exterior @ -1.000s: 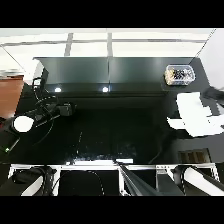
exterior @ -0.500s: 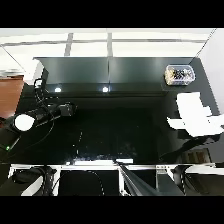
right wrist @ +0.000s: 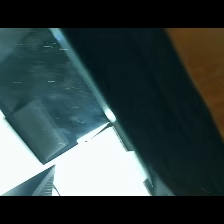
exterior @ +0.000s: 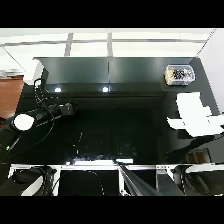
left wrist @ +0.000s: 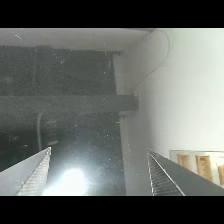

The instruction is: Fold the box and place the chain.

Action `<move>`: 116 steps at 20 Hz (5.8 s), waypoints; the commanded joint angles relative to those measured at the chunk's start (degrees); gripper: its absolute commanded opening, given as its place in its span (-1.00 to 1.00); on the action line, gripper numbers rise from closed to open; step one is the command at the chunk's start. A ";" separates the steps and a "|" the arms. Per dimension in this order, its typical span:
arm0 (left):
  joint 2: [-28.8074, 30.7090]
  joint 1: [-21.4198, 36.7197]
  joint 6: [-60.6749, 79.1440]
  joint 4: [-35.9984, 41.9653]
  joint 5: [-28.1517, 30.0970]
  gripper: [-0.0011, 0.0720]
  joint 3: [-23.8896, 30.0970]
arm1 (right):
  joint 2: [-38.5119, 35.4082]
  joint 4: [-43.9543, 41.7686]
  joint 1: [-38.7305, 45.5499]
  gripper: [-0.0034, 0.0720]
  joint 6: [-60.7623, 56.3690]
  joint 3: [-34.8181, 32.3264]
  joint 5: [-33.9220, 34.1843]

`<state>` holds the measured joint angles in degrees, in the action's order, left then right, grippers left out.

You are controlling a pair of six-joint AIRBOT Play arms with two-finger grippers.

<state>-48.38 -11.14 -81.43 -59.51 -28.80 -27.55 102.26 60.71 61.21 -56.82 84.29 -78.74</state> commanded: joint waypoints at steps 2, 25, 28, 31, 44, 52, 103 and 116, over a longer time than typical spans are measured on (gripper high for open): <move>-0.02 0.04 -0.04 0.22 0.07 0.98 -0.07 | 0.24 -4.28 -0.55 -0.25 2.93 0.22 -3.85; -2.80 -5.20 0.96 3.58 -1.92 0.98 -0.35 | -60.35 -47.89 -45.42 -0.87 9.27 -68.24 33.20; -7.63 -4.20 1.97 7.37 -4.35 0.98 -3.37 | -60.19 -48.39 -56.92 -0.87 10.38 -71.14 37.05; -16.44 -1.81 8.90 17.46 -13.94 0.98 -9.70 | -60.19 -48.22 -65.07 -0.87 10.34 -71.23 43.60; -44.92 1.44 14.97 27.15 -34.99 0.98 -31.08 | -60.19 -45.64 -70.62 -0.87 10.36 -71.23 46.47; -52.54 -1.09 29.53 35.10 -49.55 0.98 -37.33 | -60.19 -45.66 -70.62 -0.87 10.36 -71.23 46.42; -36.35 -21.73 70.53 4.00 -20.94 -0.90 -31.45 | -60.08 -21.09 -59.32 0.96 39.91 -59.10 27.82; -36.35 -21.73 70.53 4.00 -20.72 -0.90 -31.45 | -50.56 -13.53 -80.17 0.96 57.77 -62.58 36.52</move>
<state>-84.68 -32.84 -10.90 -55.46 -49.60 -59.02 49.45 45.01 -15.22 -0.99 21.85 -42.87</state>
